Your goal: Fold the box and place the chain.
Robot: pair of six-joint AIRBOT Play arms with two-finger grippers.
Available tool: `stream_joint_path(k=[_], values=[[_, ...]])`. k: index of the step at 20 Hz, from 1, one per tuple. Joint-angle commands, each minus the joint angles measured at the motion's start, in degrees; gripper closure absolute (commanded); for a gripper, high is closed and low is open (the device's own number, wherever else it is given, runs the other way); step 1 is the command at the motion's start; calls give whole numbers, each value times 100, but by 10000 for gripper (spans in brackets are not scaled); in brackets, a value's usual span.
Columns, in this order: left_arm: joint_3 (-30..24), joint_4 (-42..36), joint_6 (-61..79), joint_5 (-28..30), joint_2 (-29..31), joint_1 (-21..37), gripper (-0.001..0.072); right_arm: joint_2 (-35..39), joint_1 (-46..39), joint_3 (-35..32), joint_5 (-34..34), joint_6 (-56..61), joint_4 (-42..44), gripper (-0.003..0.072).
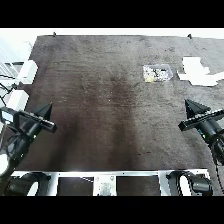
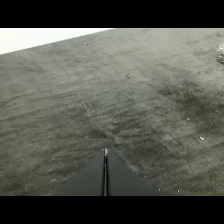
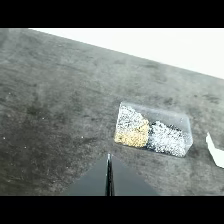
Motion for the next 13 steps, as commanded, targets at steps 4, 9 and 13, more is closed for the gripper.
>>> stream_joint_path(k=[4, 9, 13], values=[[-219, -70, -20, -127, 175, -20, 691, 94, -2, -50, 0, 2, -98, 670], [-216, -72, -20, -125, 175, -20, 691, 94, -2, -50, 0, 2, -98, 670], [-216, -72, -20, -125, 175, -20, 690, 94, -2, -50, 0, 2, -98, 670]])
